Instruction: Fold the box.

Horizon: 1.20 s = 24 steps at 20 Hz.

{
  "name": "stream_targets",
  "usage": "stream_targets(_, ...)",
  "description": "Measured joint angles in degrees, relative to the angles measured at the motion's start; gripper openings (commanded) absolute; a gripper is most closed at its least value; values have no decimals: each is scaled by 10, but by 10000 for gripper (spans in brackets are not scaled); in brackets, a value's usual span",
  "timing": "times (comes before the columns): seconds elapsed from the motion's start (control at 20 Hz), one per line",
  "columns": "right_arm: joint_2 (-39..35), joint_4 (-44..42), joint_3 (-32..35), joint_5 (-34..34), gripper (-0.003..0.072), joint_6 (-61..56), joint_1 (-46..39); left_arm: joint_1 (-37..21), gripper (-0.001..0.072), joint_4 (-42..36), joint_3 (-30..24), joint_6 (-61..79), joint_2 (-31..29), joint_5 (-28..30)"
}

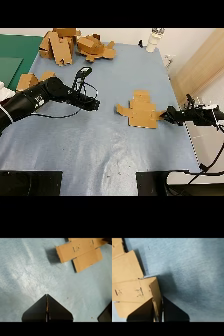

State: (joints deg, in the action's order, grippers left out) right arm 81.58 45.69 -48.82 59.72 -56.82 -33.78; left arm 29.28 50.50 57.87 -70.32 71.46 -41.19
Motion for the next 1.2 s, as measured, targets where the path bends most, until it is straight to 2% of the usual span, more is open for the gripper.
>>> stream_targets(0.05,3,-9,0,4,4,11,0,0,16,-5,0,0,0,1)
stream_targets(0.35,0,-95,11,42,2,99,26,-23,17,-38,-3,-1,0,12)
stream_targets(0.5,-37,-143,69,29,2,149,94,-73,17,-79,-12,7,0,-24)
stream_targets(0.7,-134,-225,174,-55,1,208,216,-147,17,-147,-31,44,0,-95)
stream_targets(0.75,-165,-239,198,-86,2,215,252,-162,81,-157,-37,50,0,-107)
stream_targets(0.8,-193,-247,220,-114,2,221,287,-174,327,-164,-42,56,0,-116)
stream_targets(0.85,-223,-256,241,-146,2,224,326,-183,360,-171,-49,59,2,-123)
stream_targets(1.0,-290,-267,282,-232,2,225,429,-195,363,-181,-65,63,16,-137)
stream_targets(1.2,-325,-270,303,-317,2,221,530,-201,363,-185,-76,65,53,-145)
